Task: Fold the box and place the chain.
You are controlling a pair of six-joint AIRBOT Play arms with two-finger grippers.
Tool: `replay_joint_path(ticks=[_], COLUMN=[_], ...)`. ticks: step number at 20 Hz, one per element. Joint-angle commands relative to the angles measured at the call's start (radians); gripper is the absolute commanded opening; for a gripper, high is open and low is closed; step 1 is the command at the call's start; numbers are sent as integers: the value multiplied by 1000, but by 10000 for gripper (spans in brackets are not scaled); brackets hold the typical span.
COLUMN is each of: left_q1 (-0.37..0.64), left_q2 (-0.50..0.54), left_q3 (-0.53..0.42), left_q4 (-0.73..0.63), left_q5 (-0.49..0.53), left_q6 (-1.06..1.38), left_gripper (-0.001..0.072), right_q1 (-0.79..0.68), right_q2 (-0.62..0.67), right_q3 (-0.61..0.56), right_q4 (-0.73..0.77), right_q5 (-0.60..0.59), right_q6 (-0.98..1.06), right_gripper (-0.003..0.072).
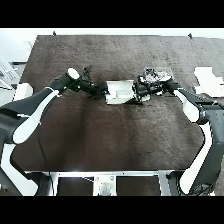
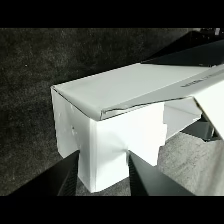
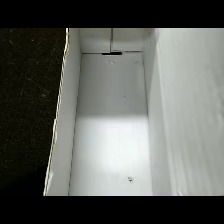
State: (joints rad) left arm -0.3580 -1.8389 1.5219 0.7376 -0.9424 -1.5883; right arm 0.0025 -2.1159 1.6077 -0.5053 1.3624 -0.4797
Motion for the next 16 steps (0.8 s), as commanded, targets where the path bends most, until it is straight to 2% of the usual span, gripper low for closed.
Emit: replay_joint_path(ticks=[1,3,16], left_q1=[-21,-33,-74], left_q2=[0,-1,-14], left_q3=[35,56,83], left_q4=[109,155,214], left_q5=[4,-7,18], left_q6=[-92,-143,-219], left_gripper=[358,358,358], right_q1=[1,1,1], right_q2=[0,0,0], right_q3=[0,0,0], right_q4=[0,0,0], right_q5=[0,0,0], right_q6=[0,0,0], right_gripper=[587,587,587])
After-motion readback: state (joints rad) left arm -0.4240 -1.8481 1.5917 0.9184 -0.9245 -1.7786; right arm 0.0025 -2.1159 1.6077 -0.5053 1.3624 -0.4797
